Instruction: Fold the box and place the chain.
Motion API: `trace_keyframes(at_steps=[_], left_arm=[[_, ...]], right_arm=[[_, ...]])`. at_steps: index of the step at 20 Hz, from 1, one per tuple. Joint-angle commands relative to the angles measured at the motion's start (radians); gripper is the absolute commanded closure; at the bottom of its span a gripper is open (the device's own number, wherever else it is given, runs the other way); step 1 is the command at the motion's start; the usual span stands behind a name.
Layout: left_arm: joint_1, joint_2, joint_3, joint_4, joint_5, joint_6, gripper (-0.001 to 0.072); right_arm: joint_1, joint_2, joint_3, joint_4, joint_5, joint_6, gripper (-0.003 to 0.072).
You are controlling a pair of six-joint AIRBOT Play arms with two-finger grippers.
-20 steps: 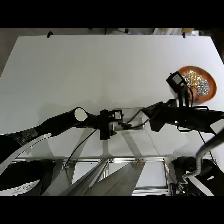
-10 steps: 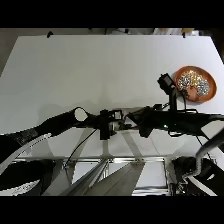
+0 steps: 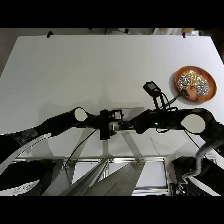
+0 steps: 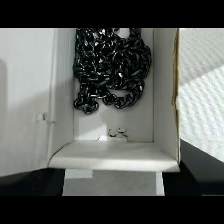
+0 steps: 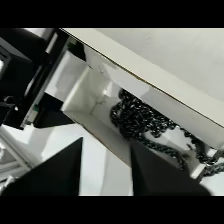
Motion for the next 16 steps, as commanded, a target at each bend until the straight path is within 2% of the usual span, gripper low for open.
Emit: trace_keyframes(at_steps=[1,4,5,9,10,11,12,13,16], left_arm=[[0.000,0.000,0.000,0.000,0.000,0.000,0.0458],[0.000,0.001,0.000,0.000,0.000,0.001,0.0458],[0.000,0.001,0.000,0.000,0.000,0.000,0.0458],[0.000,0.000,0.000,0.000,0.000,0.000,0.0458],[0.000,0.000,0.000,0.000,0.000,0.000,0.0458],[0.000,0.001,0.000,0.000,0.000,0.000,0.0458],[0.000,0.000,0.000,0.000,0.000,0.000,0.0458],[0.000,0.001,0.000,0.000,0.000,0.001,0.0458],[0.000,0.001,0.000,0.000,0.000,0.000,0.0458]], right_arm=[[0.000,-0.002,0.051,-0.126,0.067,-0.016,0.0506],[-0.003,0.015,0.125,-0.383,0.186,0.013,0.0565],[-0.019,0.015,0.129,-0.446,0.214,0.037,0.0628],[-0.171,-0.018,0.128,-0.501,0.239,0.043,0.0646],[-0.208,-0.039,0.128,-0.501,0.233,0.031,0.0638],[-0.236,-0.065,0.128,-0.500,0.225,0.008,0.0584],[-0.253,-0.097,0.128,-0.494,0.214,-0.023,0.0463],[-0.254,-0.129,0.128,-0.489,0.201,-0.062,0.0411],[-0.254,-0.232,0.128,-0.443,0.146,-0.212,0.0414]])
